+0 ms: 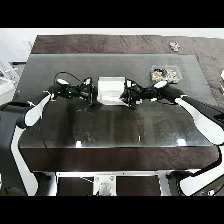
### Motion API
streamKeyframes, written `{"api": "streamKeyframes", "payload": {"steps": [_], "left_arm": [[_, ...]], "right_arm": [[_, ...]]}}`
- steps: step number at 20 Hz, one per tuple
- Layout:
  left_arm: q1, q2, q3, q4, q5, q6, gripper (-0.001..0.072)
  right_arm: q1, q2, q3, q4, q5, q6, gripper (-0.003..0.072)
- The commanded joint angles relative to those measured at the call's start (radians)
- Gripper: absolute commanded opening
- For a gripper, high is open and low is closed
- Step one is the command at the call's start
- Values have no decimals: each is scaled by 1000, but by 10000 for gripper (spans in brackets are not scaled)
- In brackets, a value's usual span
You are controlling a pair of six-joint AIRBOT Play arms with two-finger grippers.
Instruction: Fold the box and place the chain.
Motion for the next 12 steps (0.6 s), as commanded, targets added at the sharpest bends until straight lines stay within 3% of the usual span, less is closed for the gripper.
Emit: {"api": "streamKeyframes", "payload": {"steps": [1,5,6,12], "left_arm": [[1,-1,0,0,1,0,542],[1,-1,0,0,1,0,542],[1,-1,0,0,1,0,543],[1,-1,0,0,1,0,542]], "right_arm": [[-19,3,1,-27,43,25,139],[-61,15,1,-37,99,82,89],[-76,24,1,-39,126,82,4],[-139,143,1,-42,162,234,4]]}}
